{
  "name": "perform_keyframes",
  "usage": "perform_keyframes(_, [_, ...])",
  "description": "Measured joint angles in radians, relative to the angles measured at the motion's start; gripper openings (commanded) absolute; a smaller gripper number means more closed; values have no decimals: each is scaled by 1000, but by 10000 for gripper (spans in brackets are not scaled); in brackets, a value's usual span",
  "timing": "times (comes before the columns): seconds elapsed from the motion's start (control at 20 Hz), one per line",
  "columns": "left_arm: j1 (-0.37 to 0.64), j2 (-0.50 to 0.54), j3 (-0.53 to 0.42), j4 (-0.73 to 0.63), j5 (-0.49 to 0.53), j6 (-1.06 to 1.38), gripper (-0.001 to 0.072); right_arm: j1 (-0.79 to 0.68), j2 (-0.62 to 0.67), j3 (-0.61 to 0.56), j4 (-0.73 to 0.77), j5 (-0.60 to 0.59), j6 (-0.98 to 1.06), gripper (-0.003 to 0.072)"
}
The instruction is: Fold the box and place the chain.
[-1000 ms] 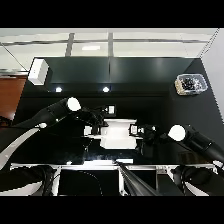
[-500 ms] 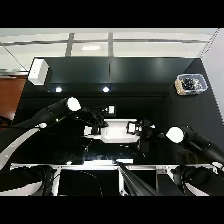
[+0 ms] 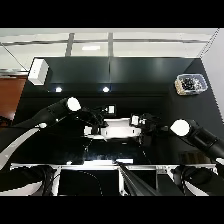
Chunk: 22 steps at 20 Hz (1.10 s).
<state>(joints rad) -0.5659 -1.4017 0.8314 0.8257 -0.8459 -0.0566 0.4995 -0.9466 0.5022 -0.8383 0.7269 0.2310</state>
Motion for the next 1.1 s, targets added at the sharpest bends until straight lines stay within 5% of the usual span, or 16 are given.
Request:
perform_keyframes(0.65, [0, 0, 0, 0, 0, 0, 24, -72, 0, 4, 48, -12, -84, 708])
perform_keyframes(1.1, [0, 0, 0, 0, -1, 1, 24, -74, -74, 3, 215, 24, -272, 708])
